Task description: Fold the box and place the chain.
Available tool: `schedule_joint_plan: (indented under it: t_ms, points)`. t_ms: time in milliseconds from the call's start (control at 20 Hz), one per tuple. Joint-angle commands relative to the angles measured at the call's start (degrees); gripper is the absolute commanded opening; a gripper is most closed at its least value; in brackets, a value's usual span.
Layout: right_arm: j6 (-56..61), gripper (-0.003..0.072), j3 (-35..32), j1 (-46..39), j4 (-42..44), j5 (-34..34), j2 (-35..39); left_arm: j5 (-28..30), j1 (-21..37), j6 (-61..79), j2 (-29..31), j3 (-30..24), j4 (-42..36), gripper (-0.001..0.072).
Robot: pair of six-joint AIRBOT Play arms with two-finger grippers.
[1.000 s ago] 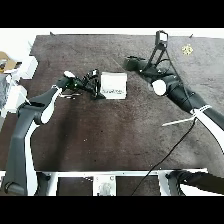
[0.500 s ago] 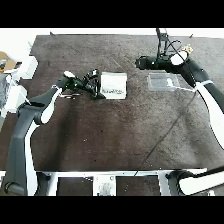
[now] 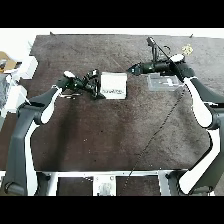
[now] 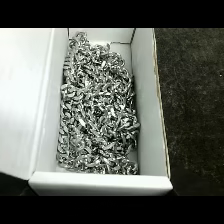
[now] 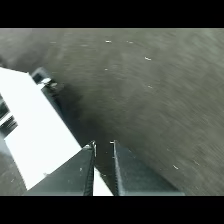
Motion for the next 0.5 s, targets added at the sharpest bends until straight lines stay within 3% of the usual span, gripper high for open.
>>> schedule_joint_plan:
  t_ms: [0, 200, 250, 300, 350, 450]
  points:
    - [-9.4, 0.0148, 0.4, 0.1, 2.2, 7.2, -1.1, 0.0, 0.0, 0.0, 0.0, 0.0, 0.0, 0.0404]
    - [-14.1, 0.0147, -1.9, 2.5, -0.7, 9.7, -1.1, 0.0, 0.0, 0.0, 0.0, 0.0, 0.0, 0.0403]
    - [-16.0, 0.0134, -2.4, 3.0, -0.4, 10.8, -0.9, 0.0, 0.0, 0.0, 0.0, 0.0, 0.0, 0.0404]
    - [-17.7, 0.0076, -3.1, 3.6, -0.4, 12.1, -0.2, 0.0, 0.0, 0.0, 0.0, 0.0, 0.0, 0.0403]
    - [-18.9, 0.0076, -4.6, 4.2, -0.5, 12.6, 0.9, 0.0, 0.0, 0.0, 0.0, 0.0, 0.0, 0.0404]
    - [-22.8, 0.0076, -9.4, 5.2, -0.6, 10.0, 3.7, 0.0, 0.0, 0.0, 0.0, 0.0, 0.0, 0.0404]
